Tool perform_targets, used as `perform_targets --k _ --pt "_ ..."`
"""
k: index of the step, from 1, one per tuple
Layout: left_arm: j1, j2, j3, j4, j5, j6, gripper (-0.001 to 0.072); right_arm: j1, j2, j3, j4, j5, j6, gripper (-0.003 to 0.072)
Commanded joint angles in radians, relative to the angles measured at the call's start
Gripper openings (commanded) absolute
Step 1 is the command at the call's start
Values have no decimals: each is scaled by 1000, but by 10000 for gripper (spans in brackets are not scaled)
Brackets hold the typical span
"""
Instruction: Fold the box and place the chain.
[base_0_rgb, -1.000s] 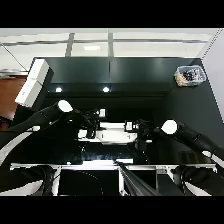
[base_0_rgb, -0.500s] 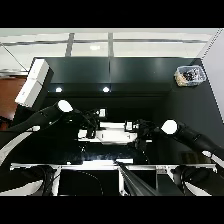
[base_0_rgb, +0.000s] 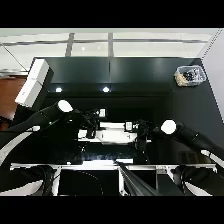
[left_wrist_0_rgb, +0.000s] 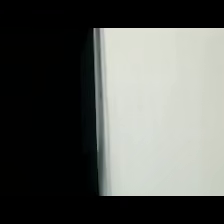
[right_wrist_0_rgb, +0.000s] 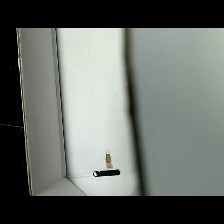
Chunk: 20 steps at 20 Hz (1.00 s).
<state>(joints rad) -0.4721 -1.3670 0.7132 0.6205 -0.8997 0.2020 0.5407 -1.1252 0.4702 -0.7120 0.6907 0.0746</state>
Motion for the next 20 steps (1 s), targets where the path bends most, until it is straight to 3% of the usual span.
perform_targets --k 1,9,11,14,15,16,17,20 --pt "0 -1 0 0 0 -1 32 0 -11 0 1 -18 0 703" --pt "0 -1 0 0 0 -1 32 12 -24 0 4 -47 0 701" --pt "0 -1 0 0 0 -1 32 12 -24 0 3 -40 0 437" --pt "0 0 1 0 -1 -1 51 12 -24 0 3 -40 1 415" --pt "1 0 1 1 -3 -10 188 12 -24 0 3 -40 1 415" --pt "5 2 1 2 -3 -42 393 12 -24 0 1 -39 1 415" --pt "11 7 1 7 -3 -87 506 12 -24 0 1 -39 1 415" --pt "48 79 1 119 -40 -257 515 12 -24 0 -3 -40 1 416"
